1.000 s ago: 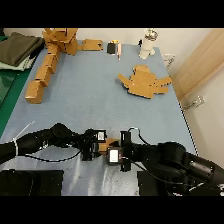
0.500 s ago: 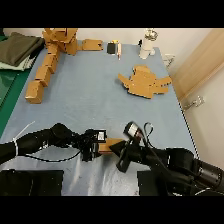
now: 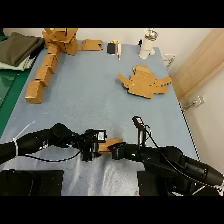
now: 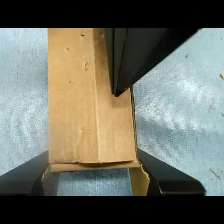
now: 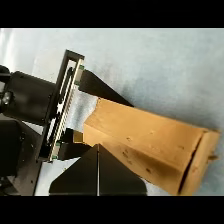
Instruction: Fold the box.
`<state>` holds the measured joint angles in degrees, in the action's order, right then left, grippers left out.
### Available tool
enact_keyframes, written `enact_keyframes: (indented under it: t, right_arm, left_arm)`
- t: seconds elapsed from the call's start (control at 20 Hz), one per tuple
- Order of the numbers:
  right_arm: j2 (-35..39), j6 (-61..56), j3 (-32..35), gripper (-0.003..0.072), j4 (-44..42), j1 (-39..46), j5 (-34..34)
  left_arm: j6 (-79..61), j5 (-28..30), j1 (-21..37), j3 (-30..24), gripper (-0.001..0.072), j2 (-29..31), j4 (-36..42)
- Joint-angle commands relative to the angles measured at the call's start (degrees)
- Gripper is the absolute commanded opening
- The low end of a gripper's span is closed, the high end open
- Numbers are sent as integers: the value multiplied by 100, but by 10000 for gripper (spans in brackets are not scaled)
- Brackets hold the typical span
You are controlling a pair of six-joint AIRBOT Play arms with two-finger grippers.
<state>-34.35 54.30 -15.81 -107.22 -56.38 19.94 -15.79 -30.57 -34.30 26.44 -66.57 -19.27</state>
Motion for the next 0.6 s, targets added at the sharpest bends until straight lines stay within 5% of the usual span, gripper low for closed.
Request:
enact_keyframes:
  t: [0.0,0.55]
  right_arm:
    - [-63,-201,105,3,-258,-17,-39]
    - [-195,-201,245,2,-251,-17,-61]
  left_arm:
    - [-2,2,2,4,454,0,0]
    - [-2,2,2,4,454,0,0]
